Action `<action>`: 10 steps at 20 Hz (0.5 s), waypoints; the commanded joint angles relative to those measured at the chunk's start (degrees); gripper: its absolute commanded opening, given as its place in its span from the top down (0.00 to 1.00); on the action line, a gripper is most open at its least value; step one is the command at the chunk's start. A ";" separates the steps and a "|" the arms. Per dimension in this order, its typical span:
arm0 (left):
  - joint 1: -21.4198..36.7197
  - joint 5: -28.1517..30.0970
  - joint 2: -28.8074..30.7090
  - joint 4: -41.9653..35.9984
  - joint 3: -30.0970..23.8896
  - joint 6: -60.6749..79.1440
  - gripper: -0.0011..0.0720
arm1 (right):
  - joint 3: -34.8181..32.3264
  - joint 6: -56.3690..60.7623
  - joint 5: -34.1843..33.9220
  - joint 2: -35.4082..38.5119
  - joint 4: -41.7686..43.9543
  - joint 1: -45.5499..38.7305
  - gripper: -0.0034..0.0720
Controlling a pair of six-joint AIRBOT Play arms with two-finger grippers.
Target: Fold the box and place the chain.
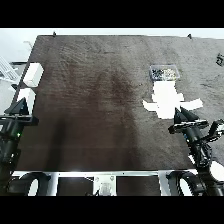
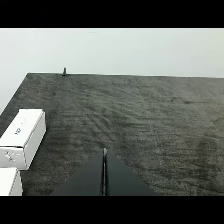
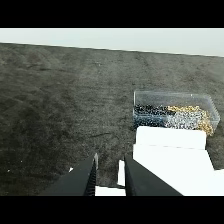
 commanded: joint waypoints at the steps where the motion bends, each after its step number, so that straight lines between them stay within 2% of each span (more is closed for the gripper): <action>1: 0.04 0.02 0.04 0.02 -0.02 0.00 0.95 | -0.04 -0.02 0.02 -0.02 0.00 0.04 0.66; 6: 0.04 0.00 0.04 0.00 -0.02 0.00 0.95 | 0.13 0.00 0.02 0.00 0.22 0.07 0.67; 7: 0.04 0.00 0.04 0.02 -0.02 0.00 0.95 | 0.57 0.13 0.04 0.00 0.20 0.07 0.63; 9: 0.04 0.02 0.04 0.02 -0.02 0.00 0.95 | 3.96 -3.61 -0.04 -0.17 -0.02 0.00 0.62; 10: 0.04 0.00 0.04 0.02 -0.02 0.02 0.95 | 6.54 -5.22 -0.72 -0.98 -0.04 0.00 0.58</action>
